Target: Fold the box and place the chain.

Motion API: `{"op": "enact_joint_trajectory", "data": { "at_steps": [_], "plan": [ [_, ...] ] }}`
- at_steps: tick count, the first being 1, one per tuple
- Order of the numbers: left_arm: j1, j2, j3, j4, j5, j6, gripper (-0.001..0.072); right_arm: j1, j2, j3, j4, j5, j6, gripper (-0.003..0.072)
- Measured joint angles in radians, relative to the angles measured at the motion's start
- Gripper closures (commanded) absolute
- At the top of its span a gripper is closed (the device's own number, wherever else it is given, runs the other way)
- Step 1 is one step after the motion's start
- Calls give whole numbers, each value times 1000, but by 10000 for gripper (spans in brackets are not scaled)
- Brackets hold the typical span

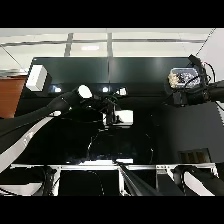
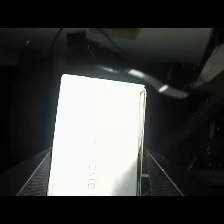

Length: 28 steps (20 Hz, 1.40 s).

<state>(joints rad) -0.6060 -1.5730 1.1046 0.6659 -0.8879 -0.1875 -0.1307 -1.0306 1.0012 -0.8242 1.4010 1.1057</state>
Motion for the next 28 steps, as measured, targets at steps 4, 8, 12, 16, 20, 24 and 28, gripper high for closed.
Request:
{"op": "enact_joint_trajectory", "data": {
  "at_steps": [4, 8, 12, 16, 20, 24, 28],
  "plan": [
    [-23, -3, 21, 103, -6, -11, -2, 0, 0, 0, 0, 0, 0, 673],
    [-78, -10, 34, 259, 17, -145, 37, 0, 0, 0, 0, -8, 0, 673],
    [-127, -12, 74, 433, 11, -317, 366, 0, 0, 0, 0, -12, 0, 673],
    [-113, 4, 152, 548, -120, -449, 484, 0, 0, 0, 0, -13, 1, 673],
    [15, 77, 190, 672, -292, -639, 484, 0, 0, 0, 0, 4, 1, 673],
    [272, 175, 186, 825, -459, -892, 484, 0, 0, 0, 0, 7, 1, 673],
    [604, 260, 120, 906, -539, -1075, 484, 0, 0, 0, 0, -5, 1, 673]
  ]
}}
